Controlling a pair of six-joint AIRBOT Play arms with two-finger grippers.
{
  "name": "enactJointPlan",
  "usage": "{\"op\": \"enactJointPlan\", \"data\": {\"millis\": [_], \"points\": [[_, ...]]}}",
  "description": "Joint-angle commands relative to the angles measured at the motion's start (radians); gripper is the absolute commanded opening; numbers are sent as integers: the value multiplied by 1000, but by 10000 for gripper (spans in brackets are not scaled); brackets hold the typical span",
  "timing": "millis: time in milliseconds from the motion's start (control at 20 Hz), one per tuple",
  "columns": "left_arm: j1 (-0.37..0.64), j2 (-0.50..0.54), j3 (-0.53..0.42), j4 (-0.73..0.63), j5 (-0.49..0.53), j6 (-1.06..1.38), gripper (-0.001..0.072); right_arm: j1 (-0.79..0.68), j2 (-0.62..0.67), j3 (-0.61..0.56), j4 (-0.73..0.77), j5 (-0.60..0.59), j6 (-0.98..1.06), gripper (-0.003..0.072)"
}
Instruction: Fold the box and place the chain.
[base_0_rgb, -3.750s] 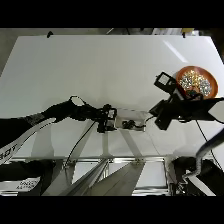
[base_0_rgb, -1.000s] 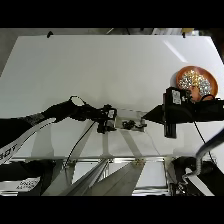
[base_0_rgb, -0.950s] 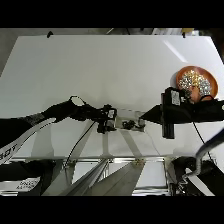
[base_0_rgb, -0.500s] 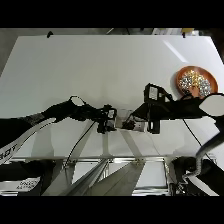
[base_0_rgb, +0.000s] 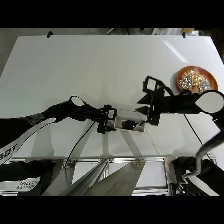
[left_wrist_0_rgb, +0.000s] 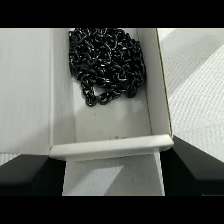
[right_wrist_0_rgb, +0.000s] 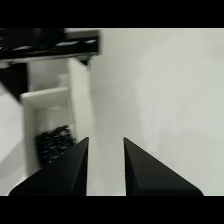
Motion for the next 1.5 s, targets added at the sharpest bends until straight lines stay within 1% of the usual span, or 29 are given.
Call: {"op": "enactJointPlan", "data": {"millis": [0,50,100,200,250,300,400,450,500,550,700,950,1200,1250,1300,1450], "points": [[1,1,1,0,0,0,169,-128,23,8,-50,-89,148,196],[1,1,1,0,0,0,169,-179,10,8,-116,-100,252,162],[1,1,1,0,0,0,169,-225,-11,7,-208,-97,368,79],[1,1,1,0,0,0,169,-292,-74,7,-399,-56,589,73],[1,1,1,0,0,0,169,-311,-111,6,-467,-28,648,73],[1,1,1,0,0,0,169,-320,-147,6,-505,-17,688,74],[1,1,1,0,0,0,169,-321,-219,6,-508,-11,732,81],[1,1,1,0,0,0,169,-321,-253,6,-506,-9,771,138],[1,1,1,0,0,0,169,-322,-284,6,-510,-8,804,306],[1,1,1,0,0,0,169,-322,-309,6,-514,-5,821,349],[1,1,1,0,0,0,169,-322,-374,6,-523,0,831,344],[1,1,1,0,0,0,169,-321,-438,6,-534,-17,853,342],[1,1,1,0,0,0,169,-303,-447,6,-531,-58,853,340],[1,1,1,0,0,0,169,-303,-450,6,-531,-58,853,324],[1,1,1,0,0,0,169,-303,-454,6,-532,-51,853,271],[1,1,1,0,0,0,169,-303,-461,6,-532,-13,853,203]]}}
